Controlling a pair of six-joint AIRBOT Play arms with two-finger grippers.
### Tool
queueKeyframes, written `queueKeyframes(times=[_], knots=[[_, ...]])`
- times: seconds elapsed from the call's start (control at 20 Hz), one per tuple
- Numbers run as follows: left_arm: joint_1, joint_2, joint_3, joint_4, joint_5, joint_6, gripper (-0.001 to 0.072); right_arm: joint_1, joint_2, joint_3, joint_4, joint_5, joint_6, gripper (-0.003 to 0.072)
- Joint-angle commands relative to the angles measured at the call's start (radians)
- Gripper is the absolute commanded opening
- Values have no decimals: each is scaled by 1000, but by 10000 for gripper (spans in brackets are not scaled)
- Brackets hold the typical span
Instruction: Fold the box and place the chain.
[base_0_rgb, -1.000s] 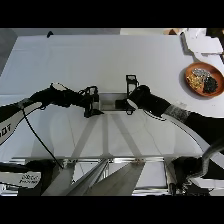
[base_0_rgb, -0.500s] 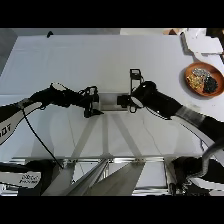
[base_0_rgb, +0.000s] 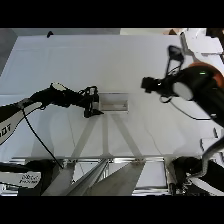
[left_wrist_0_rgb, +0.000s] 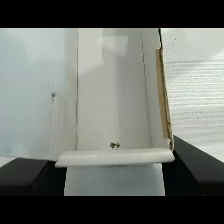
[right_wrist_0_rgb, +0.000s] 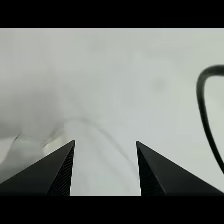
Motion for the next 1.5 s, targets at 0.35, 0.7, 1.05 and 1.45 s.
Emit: queueKeyframes(times=[0.35, 0.7, 1.05, 1.45], knots=[[0, 0, 0, 0, 0, 0, 276, -626, -6, 0, 2, -94, -465, 435], [0, 0, 0, 0, 0, 0, 276, -779, -307, 11, 82, -329, -477, 434], [0, 0, 0, 0, 0, 0, 276, -779, -639, 269, 113, -275, -469, 465], [0, 0, 0, 0, 0, 0, 276, -858, -722, 335, 198, -262, -356, 479]])
